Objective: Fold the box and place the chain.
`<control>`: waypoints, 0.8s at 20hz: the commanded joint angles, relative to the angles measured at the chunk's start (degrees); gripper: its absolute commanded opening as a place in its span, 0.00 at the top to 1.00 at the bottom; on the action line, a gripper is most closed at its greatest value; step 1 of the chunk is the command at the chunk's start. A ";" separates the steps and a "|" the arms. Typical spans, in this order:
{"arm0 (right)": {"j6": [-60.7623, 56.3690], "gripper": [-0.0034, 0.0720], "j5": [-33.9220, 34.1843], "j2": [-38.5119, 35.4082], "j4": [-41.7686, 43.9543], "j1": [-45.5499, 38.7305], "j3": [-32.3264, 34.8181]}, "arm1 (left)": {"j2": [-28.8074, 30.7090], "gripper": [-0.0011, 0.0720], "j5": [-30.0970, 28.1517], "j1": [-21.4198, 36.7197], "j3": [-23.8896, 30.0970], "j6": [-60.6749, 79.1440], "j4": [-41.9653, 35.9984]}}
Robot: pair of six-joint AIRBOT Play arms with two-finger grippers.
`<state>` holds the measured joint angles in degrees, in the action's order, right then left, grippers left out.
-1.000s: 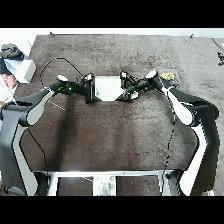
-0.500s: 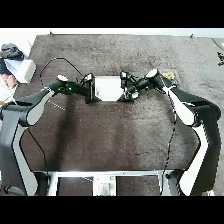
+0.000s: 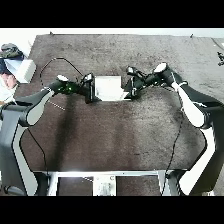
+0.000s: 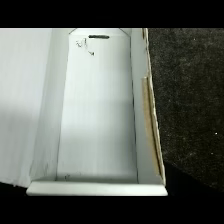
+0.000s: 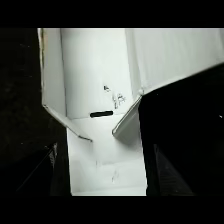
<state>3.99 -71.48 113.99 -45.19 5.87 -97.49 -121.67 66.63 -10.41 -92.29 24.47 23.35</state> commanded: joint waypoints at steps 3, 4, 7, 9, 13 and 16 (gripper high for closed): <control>-4.20 0.60 -3.76 -5.49 4.87 -0.72 -0.04 | 0.00 0.50 0.00 0.00 -0.02 0.00 0.00; -4.15 0.78 -4.42 -5.95 7.39 -0.72 -0.04 | 0.00 0.50 -0.02 0.00 -0.02 0.00 0.00; -3.98 0.94 -3.89 -5.35 14.27 -0.26 0.00 | 0.00 0.50 0.00 0.00 -0.02 0.00 0.00; -3.10 0.94 0.28 -4.24 15.87 0.46 0.02 | 0.00 0.50 -0.02 0.00 -0.02 0.00 0.00; 0.42 0.94 7.17 -1.95 16.26 1.60 0.00 | 0.00 0.50 -0.02 0.00 -0.02 0.00 0.00; 2.95 0.94 9.99 -0.70 16.72 2.03 0.00 | 0.00 0.50 0.00 0.00 -0.02 0.00 0.00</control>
<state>4.27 -65.58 112.18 -29.65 7.51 -97.47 -121.67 66.63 -10.41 -92.27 24.47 23.33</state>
